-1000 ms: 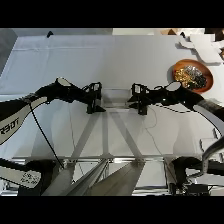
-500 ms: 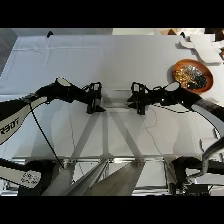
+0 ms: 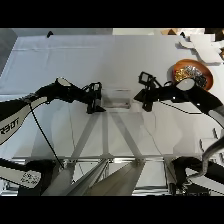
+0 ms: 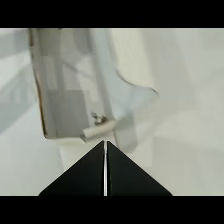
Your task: Fold the box and place the chain.
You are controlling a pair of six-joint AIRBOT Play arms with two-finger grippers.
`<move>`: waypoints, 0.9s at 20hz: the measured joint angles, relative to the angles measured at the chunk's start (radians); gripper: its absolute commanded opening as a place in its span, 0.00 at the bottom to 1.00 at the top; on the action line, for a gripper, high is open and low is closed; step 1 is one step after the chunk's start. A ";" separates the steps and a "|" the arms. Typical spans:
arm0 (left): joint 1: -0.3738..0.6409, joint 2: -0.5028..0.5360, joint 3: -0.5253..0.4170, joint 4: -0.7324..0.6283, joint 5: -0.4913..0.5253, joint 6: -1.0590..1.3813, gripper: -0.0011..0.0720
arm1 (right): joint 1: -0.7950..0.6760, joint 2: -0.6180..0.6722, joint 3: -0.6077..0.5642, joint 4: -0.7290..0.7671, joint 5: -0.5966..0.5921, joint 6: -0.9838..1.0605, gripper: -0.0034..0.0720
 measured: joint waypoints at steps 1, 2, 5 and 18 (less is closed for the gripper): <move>0.000 0.000 0.000 0.000 0.000 0.000 0.69 | -0.033 0.024 -0.008 -0.011 0.000 0.065 0.05; 0.000 0.000 0.000 0.000 0.000 0.000 0.69 | -0.068 0.042 -0.016 -0.023 -0.001 0.130 0.05; 0.000 0.000 0.000 0.000 0.000 0.000 0.69 | -0.188 0.072 -0.053 -0.074 0.001 0.372 0.05; 0.000 0.000 0.000 0.000 0.000 0.000 0.69 | -0.253 -0.090 -0.175 0.010 0.064 0.769 0.04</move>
